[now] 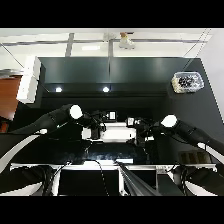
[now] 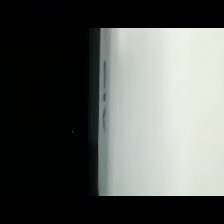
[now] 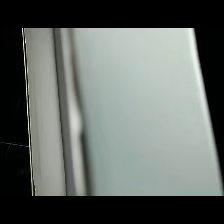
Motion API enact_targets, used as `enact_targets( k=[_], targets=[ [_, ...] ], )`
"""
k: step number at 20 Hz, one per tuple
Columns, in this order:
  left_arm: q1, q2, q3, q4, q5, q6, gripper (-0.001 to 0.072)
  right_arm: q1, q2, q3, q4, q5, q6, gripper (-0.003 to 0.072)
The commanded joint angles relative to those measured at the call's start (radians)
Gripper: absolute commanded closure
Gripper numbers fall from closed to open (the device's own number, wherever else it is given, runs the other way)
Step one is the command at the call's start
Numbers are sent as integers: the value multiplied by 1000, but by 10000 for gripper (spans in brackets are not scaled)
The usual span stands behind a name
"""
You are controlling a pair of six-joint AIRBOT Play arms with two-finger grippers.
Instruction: Fold the box and place the chain.
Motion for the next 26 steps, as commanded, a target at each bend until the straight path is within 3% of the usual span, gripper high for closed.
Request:
enact_targets(
  k=[1,14,17,26],
  targets=[
    [1,0,0,0,0,-1,677,0,-7,-1,-2,-13,-3,-8],
    [0,0,0,0,-1,-1,677,0,0,-1,-54,-4,4,-8],
    [0,0,0,0,-1,-1,677,0,24,-1,-124,-3,47,-8],
    [0,0,0,0,0,0,676,2,26,-3,-106,-20,61,-7]
  ],
)
